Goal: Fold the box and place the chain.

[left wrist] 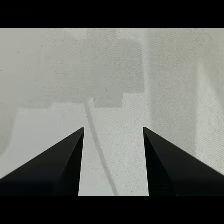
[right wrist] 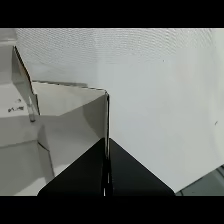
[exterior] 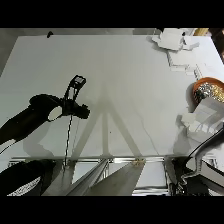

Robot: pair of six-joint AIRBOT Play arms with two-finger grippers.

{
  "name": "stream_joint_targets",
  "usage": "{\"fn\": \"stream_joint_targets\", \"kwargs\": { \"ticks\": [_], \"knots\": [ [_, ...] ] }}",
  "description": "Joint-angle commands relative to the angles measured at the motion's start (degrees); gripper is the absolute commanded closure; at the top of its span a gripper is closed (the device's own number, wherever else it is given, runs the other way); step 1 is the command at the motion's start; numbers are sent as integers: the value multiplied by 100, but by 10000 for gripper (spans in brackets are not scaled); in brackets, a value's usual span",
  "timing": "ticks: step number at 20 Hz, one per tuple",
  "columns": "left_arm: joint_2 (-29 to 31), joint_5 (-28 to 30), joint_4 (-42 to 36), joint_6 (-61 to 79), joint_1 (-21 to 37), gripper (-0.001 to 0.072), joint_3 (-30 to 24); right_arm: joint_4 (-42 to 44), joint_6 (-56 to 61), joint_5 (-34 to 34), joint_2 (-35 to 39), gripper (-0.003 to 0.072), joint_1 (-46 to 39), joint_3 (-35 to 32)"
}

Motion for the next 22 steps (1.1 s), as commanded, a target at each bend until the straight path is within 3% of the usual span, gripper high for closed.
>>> {"fn": "stream_joint_targets", "kwargs": {
  "ticks": [1,9,15,22],
  "knots": [
    [-4,2,0,0,-4,295,-4,575,13,83,470,666,396,0],
    [-4,0,0,0,-4,295,-4,3449,-629,782,1790,667,2647,-74],
    [-4,9,-2,0,-4,295,-4,3600,42,361,3097,667,4371,-940],
    [-9,356,-160,-20,-4,296,-4,3709,647,-214,3294,666,5523,-1902]
  ]
}}
